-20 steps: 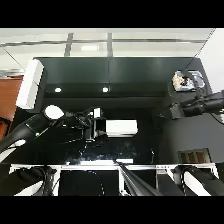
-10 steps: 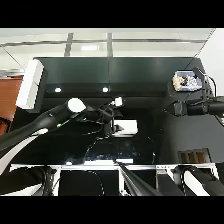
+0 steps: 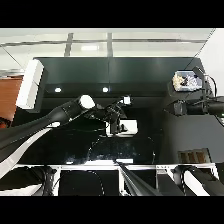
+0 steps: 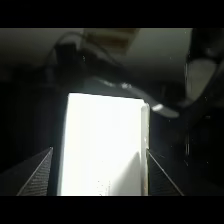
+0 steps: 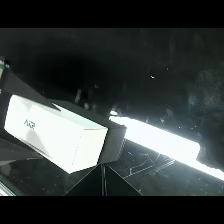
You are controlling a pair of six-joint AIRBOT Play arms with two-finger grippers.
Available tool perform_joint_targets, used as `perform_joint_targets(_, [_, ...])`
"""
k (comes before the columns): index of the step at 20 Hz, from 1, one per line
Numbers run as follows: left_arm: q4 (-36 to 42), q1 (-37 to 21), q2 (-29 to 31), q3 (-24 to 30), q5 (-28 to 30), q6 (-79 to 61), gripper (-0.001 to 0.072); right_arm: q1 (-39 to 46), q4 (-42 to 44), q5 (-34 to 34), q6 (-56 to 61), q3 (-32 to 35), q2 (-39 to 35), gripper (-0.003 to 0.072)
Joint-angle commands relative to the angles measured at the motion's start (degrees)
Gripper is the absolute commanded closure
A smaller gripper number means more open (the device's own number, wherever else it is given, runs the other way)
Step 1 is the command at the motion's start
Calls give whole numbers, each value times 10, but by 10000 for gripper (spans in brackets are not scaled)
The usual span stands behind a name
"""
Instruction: Fold the box and place the chain.
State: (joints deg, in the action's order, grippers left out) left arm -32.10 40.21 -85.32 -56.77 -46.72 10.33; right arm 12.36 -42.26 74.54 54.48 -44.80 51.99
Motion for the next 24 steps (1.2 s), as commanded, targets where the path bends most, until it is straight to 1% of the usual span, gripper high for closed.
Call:
perform_joint_targets(1, [-18, 3, -2, -3, -5, 4, 2, 0, 0, -3, -3, 0, 0, 673])
perform_joint_targets(10, [-26, 3, -2, -3, -20, 4, 2, 0, 0, -3, -3, 0, 0, 673])
perform_joint_targets(15, [-68, 14, -2, -3, -19, 4, 1, 0, 0, -3, -3, 0, 0, 673])
perform_joint_targets(19, [-108, 34, -5, -3, -2, 4, 1, 0, 0, -6, -3, 0, 0, 673])
perform_joint_targets(23, [-110, 47, -18, -3, 35, 4, 1, 0, 0, -14, -3, 0, 0, 673])
perform_joint_targets(24, [-111, 52, -19, -3, 35, 4, 2, 0, 0, -15, -3, 0, 0, 673])
